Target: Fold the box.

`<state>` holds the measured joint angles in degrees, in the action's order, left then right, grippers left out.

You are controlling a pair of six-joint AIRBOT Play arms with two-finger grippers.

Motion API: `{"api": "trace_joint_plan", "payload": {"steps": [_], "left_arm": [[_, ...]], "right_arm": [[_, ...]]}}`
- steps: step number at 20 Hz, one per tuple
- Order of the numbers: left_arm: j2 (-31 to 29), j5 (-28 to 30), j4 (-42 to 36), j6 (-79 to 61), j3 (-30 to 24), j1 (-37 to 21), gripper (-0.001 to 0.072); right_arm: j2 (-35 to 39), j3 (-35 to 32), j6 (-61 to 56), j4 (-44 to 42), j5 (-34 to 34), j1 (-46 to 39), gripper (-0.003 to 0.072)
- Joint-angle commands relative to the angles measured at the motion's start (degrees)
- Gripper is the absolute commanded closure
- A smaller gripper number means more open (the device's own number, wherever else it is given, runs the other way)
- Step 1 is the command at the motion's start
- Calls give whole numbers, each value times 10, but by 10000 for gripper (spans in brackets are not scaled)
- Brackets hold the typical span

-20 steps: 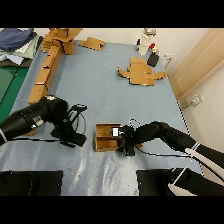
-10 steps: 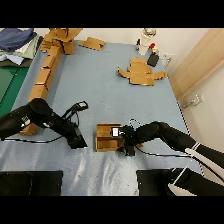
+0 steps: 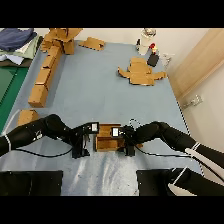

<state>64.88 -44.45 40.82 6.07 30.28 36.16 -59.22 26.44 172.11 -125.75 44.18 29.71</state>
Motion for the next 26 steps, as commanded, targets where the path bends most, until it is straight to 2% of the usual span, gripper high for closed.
{"api": "trace_joint_plan", "payload": {"steps": [1, 4, 10, 18, 22, 26], "left_arm": [[-12, 78, -28, -28, -23, 36, 11], [-24, 112, -47, -34, -36, 42, 11], [-28, 112, -126, -116, -39, 42, 11], [-26, 144, -140, -116, -43, 55, 11], [-1, 160, -143, -117, -43, 73, 11], [4, 213, -143, -116, -43, 100, 11]], "right_arm": [[0, 0, 0, 0, 0, 0, 182], [0, 0, 0, 0, 0, 0, 181], [0, 0, 0, 0, 0, 0, 182], [0, 0, 0, 0, 0, 0, 182], [0, 0, 0, 0, 0, 0, 182], [0, 0, 0, 0, 0, 0, 182]]}}
